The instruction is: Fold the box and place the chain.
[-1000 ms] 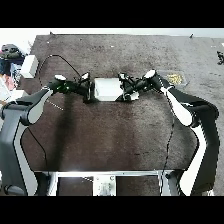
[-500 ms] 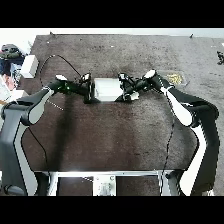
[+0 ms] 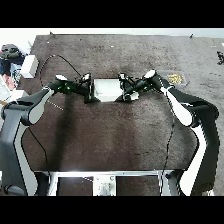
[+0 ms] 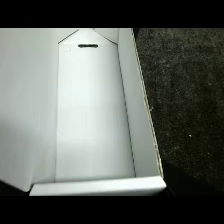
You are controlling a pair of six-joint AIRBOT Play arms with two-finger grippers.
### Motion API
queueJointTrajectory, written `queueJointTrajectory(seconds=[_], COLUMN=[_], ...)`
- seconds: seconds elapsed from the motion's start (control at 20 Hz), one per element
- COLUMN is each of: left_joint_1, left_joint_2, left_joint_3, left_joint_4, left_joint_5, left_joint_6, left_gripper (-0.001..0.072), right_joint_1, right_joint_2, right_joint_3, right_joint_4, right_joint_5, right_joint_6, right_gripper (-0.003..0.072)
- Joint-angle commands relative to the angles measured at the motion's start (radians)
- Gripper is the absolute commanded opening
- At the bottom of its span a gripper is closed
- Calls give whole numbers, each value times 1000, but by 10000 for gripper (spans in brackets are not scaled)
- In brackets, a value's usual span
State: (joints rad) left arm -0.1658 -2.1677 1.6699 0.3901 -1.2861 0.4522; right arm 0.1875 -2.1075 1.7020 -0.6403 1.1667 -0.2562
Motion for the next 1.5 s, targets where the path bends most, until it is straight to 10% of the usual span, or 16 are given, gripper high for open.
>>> queueJointTrajectory(seconds=[0.0,1.35,1.45], left_joint_1=[-1,-1,-1], left_joint_2=[-1,-1,-1], left_joint_3=[0,0,0], left_joint_4=[-3,-8,-8], left_joint_5=[-3,-4,-4], left_joint_6=[1,1,1], left_gripper=[354,354,354], right_joint_1=[0,0,-2], right_joint_2=[0,0,5], right_joint_3=[0,0,0], right_joint_4=[0,1,0], right_joint_5=[0,6,-13], right_joint_6=[-1,-1,-5], right_gripper=[445,447,720])
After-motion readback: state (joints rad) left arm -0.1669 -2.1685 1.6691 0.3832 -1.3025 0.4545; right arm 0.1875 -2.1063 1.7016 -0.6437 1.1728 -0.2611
